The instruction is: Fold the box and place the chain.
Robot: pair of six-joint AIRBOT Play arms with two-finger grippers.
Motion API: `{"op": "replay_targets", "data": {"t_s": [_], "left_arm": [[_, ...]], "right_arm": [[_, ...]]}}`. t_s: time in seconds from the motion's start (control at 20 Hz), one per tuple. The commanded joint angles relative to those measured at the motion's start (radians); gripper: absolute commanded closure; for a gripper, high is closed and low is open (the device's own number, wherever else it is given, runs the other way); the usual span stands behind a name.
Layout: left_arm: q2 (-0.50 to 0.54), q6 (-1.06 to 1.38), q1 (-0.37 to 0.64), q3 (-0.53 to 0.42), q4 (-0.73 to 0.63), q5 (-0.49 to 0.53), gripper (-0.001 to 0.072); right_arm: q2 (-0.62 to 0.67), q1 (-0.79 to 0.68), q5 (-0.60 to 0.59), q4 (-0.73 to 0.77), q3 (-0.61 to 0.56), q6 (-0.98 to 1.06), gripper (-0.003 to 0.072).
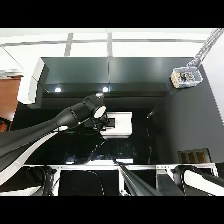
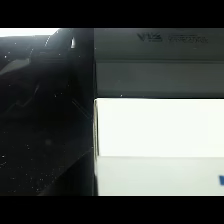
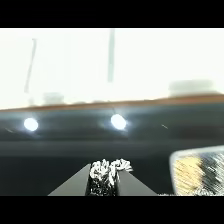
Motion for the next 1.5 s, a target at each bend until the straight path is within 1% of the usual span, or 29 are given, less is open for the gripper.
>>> {"op": "replay_targets", "data": {"t_s": [0.0, 0.1, 0.25, 0.4, 0.5, 0.55, 0.6, 0.65, 0.95, 1.1, 1.25, 1.45], "left_arm": [[-0.001, 0.000, 0.001, 0.001, 0.000, 0.002, 0.0684], [-0.001, 0.000, 0.001, 0.001, 0.000, 0.002, 0.0684], [-0.001, 0.000, 0.001, 0.001, 0.000, 0.002, 0.0684], [-0.001, 0.000, 0.001, 0.000, 0.001, 0.002, 0.0684], [-0.001, 0.000, 0.001, 0.000, 0.001, 0.000, 0.0683], [-0.001, 0.000, 0.001, 0.000, 0.000, -0.001, 0.0683], [-0.001, 0.000, 0.001, 0.000, 0.000, -0.001, 0.0683], [-0.001, 0.000, 0.001, 0.000, 0.001, -0.001, 0.0683], [-0.001, 0.000, 0.001, 0.000, 0.000, -0.002, 0.0683], [-0.001, 0.000, 0.001, 0.000, 0.001, -0.003, 0.0683], [-0.001, 0.000, 0.001, 0.000, 0.001, -0.003, 0.0684], [-0.001, 0.000, 0.001, 0.000, 0.001, -0.002, 0.0684]], "right_arm": [[0.117, 0.055, 0.026, 0.074, -0.005, -0.005, 0.0684], [0.160, 0.133, 0.043, 0.075, -0.017, -0.005, 0.0684], [0.201, 0.269, 0.161, 0.075, -0.043, -0.016, 0.0684], [0.211, 0.371, 0.245, 0.076, -0.048, -0.017, 0.0684], [0.210, 0.423, 0.283, 0.076, -0.051, -0.020, 0.0684], [0.210, 0.444, 0.322, 0.080, -0.061, -0.024, 0.0684], [0.211, 0.460, 0.354, 0.096, -0.084, -0.026, 0.0683], [0.211, 0.476, 0.360, 0.121, -0.112, -0.028, 0.0683], [0.211, 0.564, 0.256, 0.277, -0.313, -0.077, 0.0683], [0.211, 0.592, 0.224, 0.296, -0.431, -0.103, 0.0683], [0.211, 0.594, 0.149, 0.367, -0.571, -0.155, 0.0683], [0.211, 0.600, 0.001, 0.379, -0.798, -0.179, 0.0682]]}}
